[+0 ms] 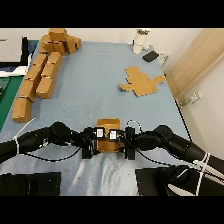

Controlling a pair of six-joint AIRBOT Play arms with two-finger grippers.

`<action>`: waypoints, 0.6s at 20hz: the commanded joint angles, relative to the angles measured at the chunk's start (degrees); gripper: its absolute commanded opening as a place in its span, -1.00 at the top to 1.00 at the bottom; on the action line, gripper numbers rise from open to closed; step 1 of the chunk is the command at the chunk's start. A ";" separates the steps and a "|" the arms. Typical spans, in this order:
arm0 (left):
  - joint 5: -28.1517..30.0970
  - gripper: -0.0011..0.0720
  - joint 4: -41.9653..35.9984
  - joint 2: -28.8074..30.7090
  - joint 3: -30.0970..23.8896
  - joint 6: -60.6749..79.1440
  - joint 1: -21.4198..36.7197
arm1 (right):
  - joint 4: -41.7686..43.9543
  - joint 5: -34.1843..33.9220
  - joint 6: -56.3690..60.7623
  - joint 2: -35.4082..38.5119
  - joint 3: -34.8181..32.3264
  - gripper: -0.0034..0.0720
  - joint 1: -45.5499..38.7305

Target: Fold the box.

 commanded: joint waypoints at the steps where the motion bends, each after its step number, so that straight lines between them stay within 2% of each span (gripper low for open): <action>1: 0.04 -0.10 -0.02 -0.02 0.04 -0.07 0.02 | -14.23 -13.90 22.34 3.06 3.85 0.00 -0.02; 3: 0.04 -0.10 -0.02 -0.02 0.04 -0.07 0.02 | -26.12 -24.55 37.00 6.73 8.28 0.71 -0.04; 4: 0.04 -0.10 -0.02 -0.02 0.04 -0.07 0.02 | -30.93 -29.31 44.41 8.41 10.08 0.87 -0.22; 6: 0.04 -0.10 -0.02 -0.02 0.04 -0.07 0.00 | -36.65 -38.34 58.12 10.84 11.89 0.89 -2.49; 8: 0.02 -0.10 -0.02 -0.02 0.02 -0.07 0.00 | -34.51 -40.22 68.39 11.08 10.21 0.89 -7.80; 10: 0.04 -0.10 -0.02 -0.02 0.04 -0.07 0.02 | -29.55 -34.21 71.52 10.86 5.88 0.89 -12.68; 12: 0.04 -0.10 -0.02 -0.02 0.04 -0.07 0.00 | -20.74 -26.60 71.06 9.46 0.70 0.89 -16.06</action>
